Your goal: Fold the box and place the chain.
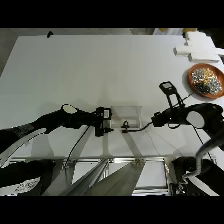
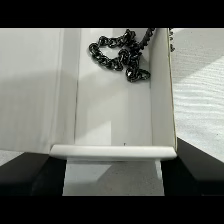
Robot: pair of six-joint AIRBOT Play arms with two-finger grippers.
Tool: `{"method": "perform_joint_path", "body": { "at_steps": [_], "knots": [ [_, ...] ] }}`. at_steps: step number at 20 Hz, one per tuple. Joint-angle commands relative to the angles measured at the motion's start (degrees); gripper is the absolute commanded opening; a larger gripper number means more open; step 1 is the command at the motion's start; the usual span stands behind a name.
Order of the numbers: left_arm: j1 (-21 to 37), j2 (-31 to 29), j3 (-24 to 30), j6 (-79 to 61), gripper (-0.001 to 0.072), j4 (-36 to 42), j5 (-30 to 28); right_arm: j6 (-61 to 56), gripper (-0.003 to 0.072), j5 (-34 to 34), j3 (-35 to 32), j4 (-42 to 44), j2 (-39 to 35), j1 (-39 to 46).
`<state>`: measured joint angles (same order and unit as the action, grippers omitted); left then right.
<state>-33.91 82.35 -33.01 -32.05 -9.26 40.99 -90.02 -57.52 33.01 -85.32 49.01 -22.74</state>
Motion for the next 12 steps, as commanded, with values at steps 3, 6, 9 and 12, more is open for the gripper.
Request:
{"method": "perform_joint_path", "body": {
  "at_steps": [3,6,9,12],
  "knots": [
    [0.0,0.0,0.0,0.0,0.0073,0.0,0.0,13.6,0.0285,0.2,0.0,-0.4,11.7,0.0],
    [0.0,0.0,0.0,0.0,0.0073,0.0,0.0,14.1,0.0285,2.0,0.0,-0.4,14.8,0.0],
    [0.0,0.0,0.0,0.0,0.0073,0.0,0.0,17.4,0.0285,4.7,0.0,-0.4,14.8,0.0],
    [0.0,0.0,0.0,0.0,0.0073,0.0,0.0,18.8,0.0246,6.1,0.0,-0.4,14.8,0.0]
  ]
}}
